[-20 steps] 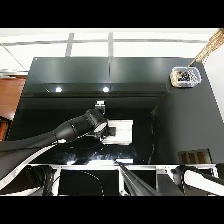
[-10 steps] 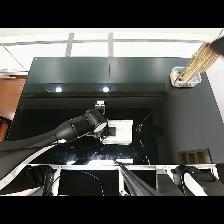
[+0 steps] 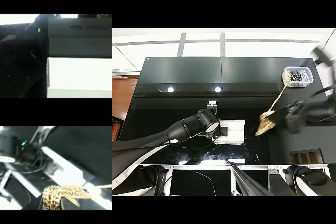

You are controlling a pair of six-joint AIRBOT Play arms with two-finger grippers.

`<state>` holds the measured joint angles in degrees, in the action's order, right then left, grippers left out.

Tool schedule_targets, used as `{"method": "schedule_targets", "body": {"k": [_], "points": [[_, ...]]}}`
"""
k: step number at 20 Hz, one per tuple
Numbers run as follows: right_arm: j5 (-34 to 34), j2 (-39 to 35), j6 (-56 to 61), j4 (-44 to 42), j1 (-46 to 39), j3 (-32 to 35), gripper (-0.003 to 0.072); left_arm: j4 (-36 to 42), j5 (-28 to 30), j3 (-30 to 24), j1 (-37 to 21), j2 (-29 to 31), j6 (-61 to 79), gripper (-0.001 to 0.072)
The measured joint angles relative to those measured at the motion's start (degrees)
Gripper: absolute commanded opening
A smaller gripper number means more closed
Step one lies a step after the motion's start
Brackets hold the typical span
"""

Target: Fold the box and place the chain.

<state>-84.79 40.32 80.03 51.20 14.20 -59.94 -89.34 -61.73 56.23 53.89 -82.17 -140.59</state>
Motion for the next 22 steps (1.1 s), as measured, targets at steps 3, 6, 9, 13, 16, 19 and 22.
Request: {"method": "schedule_targets", "body": {"k": [3,6,9,13,16,19,22], "points": [[7.4,0.4,-0.2,-2.5,5.1,7.4,0.0037,0.0,0.0,0.0,0.0,0.0,0.0,0.0031],[14.0,2.4,-0.4,-4.3,10.1,12.0,0.0038,0.0,0.0,0.0,0.0,0.0,0.0,0.0031],[19.5,5.8,-0.4,-4.9,14.2,13.8,0.0038,0.0,0.0,0.0,0.0,0.0,0.0,0.0031],[24.0,10.3,-0.4,-4.3,16.9,14.7,0.0039,0.0,0.0,0.0,0.0,0.0,0.0,0.0031],[24.9,11.7,0.1,-2.0,17.5,14.8,0.0040,0.0,0.0,0.0,0.0,0.0,0.0,0.0031],[24.4,12.3,0.7,-0.1,17.7,14.9,0.0403,0.0,0.0,0.0,0.0,0.0,0.0,0.0031],[22.7,12.2,1.0,0.9,16.3,14.8,0.0403,0.0,0.0,0.0,0.0,0.0,0.0,0.0031]]}}
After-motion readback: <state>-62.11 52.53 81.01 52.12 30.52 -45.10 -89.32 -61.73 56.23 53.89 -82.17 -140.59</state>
